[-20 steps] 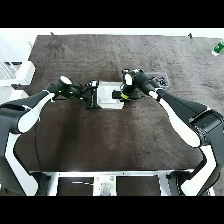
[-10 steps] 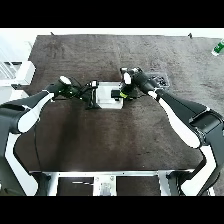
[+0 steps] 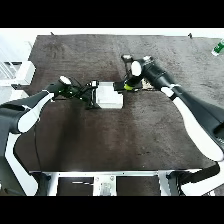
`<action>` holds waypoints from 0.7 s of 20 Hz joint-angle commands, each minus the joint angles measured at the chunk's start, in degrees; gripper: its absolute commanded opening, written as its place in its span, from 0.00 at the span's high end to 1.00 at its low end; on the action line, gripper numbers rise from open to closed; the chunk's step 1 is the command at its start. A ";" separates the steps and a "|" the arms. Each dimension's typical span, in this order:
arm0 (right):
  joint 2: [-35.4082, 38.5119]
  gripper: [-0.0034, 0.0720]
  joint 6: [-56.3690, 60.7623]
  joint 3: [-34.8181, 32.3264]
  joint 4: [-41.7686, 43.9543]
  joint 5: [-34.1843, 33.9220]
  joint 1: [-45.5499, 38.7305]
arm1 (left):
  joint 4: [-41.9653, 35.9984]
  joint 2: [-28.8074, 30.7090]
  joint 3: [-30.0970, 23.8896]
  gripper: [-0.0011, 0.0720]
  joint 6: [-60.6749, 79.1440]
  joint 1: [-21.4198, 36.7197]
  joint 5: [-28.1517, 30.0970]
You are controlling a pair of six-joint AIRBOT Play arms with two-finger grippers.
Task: Fold the box and place the chain.
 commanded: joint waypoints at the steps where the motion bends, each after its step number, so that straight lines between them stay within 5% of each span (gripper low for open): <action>1: 6.14 0.27 -4.61 0.04 -3.98 -1.14 -2.93 | 0.00 0.02 0.02 0.26 0.00 -0.02 0.02; 6: 5.95 0.30 -7.41 -2.45 -3.89 -10.16 -14.86 | 0.00 0.02 0.02 0.26 0.00 -0.02 0.02; 8: 4.09 0.48 -10.16 -3.96 -0.22 -12.83 -19.12 | 0.00 0.02 0.02 0.26 0.00 -0.02 0.04; 14: -4.20 0.48 -18.12 -4.22 8.31 -18.58 -23.78 | 0.00 0.02 0.02 0.26 0.00 -0.02 0.07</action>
